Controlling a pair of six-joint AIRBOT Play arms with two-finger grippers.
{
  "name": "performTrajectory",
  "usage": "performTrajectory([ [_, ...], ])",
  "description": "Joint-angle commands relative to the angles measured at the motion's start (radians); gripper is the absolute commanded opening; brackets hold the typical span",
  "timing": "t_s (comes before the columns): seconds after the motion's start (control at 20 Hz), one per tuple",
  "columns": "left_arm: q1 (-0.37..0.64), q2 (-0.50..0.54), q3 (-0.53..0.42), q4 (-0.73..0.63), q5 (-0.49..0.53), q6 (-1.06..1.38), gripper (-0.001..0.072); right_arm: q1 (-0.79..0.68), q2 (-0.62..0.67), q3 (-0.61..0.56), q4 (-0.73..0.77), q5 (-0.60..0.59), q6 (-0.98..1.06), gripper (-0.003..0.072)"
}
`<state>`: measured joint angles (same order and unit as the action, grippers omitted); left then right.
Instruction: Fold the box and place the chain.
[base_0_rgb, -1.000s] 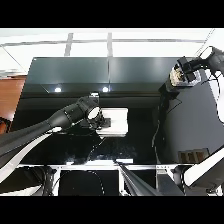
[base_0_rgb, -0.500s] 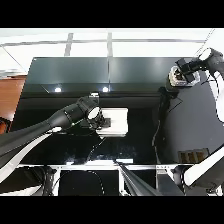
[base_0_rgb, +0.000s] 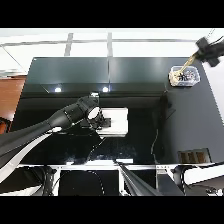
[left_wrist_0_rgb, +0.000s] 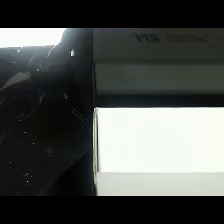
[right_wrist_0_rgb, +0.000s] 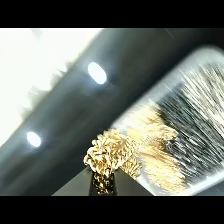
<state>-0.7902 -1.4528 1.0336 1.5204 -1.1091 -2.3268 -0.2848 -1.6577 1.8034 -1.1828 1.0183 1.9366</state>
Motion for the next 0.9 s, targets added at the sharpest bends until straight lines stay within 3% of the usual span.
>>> performTrajectory([
  [0.0, 0.000, 0.000, 0.001, -0.019, 0.000, 0.000, 0.0029, -0.011, 0.175, 0.001, 0.084, -0.053, -0.152, 0.0009],
  [0.35, 0.000, 0.000, 0.001, -0.019, 0.000, 0.000, 0.0029, -0.014, 0.469, 0.001, 0.122, 0.032, -0.269, 0.0008],
  [0.5, 0.000, 0.000, 0.001, -0.018, 0.004, 0.000, 0.0030, -0.014, 0.548, 0.001, 0.223, 0.186, -0.397, 0.0007],
  [0.7, 0.000, 0.000, 0.001, -0.018, 0.005, 0.000, 0.0029, -0.008, 0.610, -0.009, 0.259, 0.504, -0.484, 0.0008],
  [0.85, 0.000, 0.000, 0.001, -0.018, 0.005, 0.000, 0.0029, 0.073, 0.711, -0.195, 0.282, 0.544, -0.523, 0.0007],
])
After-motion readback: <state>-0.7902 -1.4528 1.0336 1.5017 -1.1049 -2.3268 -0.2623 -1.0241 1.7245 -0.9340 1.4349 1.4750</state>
